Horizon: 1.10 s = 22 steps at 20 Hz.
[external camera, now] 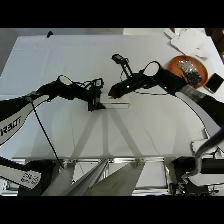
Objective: Fold the box and place the chain.
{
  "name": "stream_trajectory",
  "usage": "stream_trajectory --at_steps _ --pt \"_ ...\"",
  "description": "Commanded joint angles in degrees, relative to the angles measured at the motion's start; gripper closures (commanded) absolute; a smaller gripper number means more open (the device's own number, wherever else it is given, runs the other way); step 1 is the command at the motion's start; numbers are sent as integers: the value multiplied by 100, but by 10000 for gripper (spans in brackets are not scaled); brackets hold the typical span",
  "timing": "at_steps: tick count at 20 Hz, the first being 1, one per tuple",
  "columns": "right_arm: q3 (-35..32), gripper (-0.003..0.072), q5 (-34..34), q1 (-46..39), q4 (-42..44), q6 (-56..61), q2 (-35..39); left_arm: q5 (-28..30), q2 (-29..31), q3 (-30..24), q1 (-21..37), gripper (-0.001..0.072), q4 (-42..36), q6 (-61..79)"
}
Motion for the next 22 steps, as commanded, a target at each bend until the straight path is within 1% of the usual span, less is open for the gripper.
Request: stream_trajectory --at_steps 1,3,5,8,10,15,19,20,22 --pt "-560 677 24 -407 472 -195 179 2 0 2 -2 596 9 9" --pt "-979 677 -197 -573 754 -199 177 2 0 2 -2 596 9 9" --pt "-1215 677 -284 -575 647 -197 109 0 0 2 -2 596 7 9" --pt "-1283 677 -151 -540 616 -195 -120 0 0 2 -2 596 7 9" --pt "-1281 676 -162 -535 595 -197 -44 2 0 2 -2 596 9 9" --pt "-1259 675 -295 -546 595 -293 638 0 0 2 -2 596 7 9" --pt "-955 674 -317 -702 579 -293 1381 2 0 2 -2 596 7 9" --pt "-890 674 -341 -796 470 -293 1613 2 0 2 -2 596 7 9" --pt "-852 674 -704 -1051 -153 -267 2179 0 0 2 -2 596 7 7"
